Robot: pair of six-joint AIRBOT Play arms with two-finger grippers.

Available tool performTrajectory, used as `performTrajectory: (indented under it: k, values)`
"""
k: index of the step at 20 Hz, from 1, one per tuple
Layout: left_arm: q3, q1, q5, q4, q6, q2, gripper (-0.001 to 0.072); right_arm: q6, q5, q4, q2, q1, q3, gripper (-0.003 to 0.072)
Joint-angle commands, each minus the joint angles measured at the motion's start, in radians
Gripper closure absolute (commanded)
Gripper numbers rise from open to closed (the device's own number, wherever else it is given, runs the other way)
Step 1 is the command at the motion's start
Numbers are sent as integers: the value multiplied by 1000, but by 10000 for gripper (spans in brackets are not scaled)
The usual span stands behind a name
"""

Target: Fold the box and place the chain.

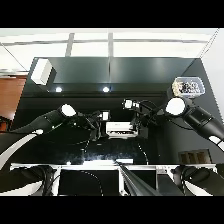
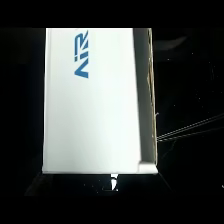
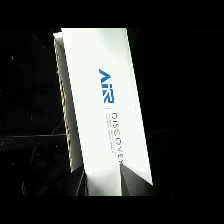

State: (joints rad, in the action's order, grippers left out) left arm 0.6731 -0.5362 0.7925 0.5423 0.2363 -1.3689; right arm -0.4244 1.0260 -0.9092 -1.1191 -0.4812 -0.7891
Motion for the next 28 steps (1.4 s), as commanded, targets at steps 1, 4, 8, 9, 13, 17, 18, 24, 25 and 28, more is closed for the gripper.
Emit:
performTrajectory:
  k: [1, 4, 8, 9, 13, 17, 18, 24, 25, 28]
  values:
    - [0, 0, 0, 0, 0, -1, 288, -6, 2, -1, 0, -1, 1, 465]
    - [0, 0, 0, 0, 0, -1, 288, -6, 2, 0, -1, -1, 6, 465]
    - [0, 0, 0, 0, 0, -1, 288, -8, 6, 0, -1, -1, 20, 378]
    - [0, 0, 0, 0, 0, -1, 288, -11, 2, 0, -1, -1, 22, 371]
    - [0, 0, 0, 0, 0, -1, 287, -11, -24, 0, -1, -1, 29, 371]
    - [0, 0, 0, 0, 0, -1, 288, -13, -63, 25, 0, -1, 57, 372]
    - [0, 0, 0, 0, 0, -1, 288, -16, -59, 37, 4, 0, 52, 372]
    - [0, 0, 0, 0, 0, -1, 288, -320, 136, 47, 72, 84, 12, 372]
    - [0, 0, 0, 0, 0, -1, 288, -359, 167, 60, 72, 101, 18, 373]
    - [0, 0, 0, 0, 0, -1, 287, -349, 108, 92, 72, 97, 49, 373]
